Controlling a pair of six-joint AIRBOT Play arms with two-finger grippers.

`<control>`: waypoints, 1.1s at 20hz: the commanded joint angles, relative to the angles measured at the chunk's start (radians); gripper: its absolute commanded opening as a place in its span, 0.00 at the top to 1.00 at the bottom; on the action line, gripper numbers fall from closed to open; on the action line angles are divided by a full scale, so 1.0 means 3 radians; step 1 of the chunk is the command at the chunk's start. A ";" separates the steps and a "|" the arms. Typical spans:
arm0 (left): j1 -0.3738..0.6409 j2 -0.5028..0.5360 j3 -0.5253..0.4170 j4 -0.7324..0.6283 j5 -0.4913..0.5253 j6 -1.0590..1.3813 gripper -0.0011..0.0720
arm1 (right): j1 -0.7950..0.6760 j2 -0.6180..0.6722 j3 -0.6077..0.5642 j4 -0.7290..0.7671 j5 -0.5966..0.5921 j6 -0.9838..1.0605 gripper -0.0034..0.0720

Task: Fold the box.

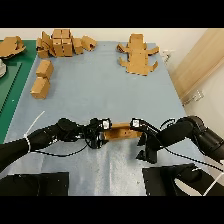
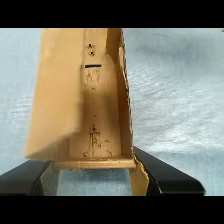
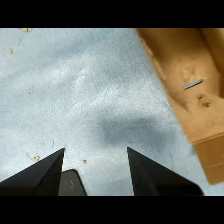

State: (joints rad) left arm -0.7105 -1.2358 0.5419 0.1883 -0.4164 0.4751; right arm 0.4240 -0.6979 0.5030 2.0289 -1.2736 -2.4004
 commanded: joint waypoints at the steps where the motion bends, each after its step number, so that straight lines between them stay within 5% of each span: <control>1: 0.0005 -0.0003 0.0005 0.0018 0.0140 0.0010 0.27 | 0.0000 0.0004 0.0001 0.0061 -0.0009 0.0009 0.12; 9: 0.0005 0.0003 0.0005 0.0034 0.0112 0.0013 0.27 | 0.0001 0.0004 0.0001 0.0060 -0.0010 0.0009 0.13; 14: 0.0187 0.0160 -0.0006 0.0092 -0.0464 -0.0107 0.27 | 0.0000 0.0004 0.0001 0.0058 -0.0009 0.0008 0.13; 19: 0.0660 0.0228 -0.0027 0.1099 -0.1213 -0.0865 0.27 | 0.0000 0.0003 0.0001 0.0057 0.0005 0.0008 0.13; 22: 0.0781 0.0228 -0.0025 0.1246 -0.1423 -0.0889 0.27 | 0.0001 0.0003 0.0001 0.0057 0.0005 0.0006 0.13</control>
State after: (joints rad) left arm -0.5194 -1.1709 0.5350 0.4629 -0.7403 0.2630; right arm 0.4240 -0.6975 0.5030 2.0460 -1.2758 -2.3981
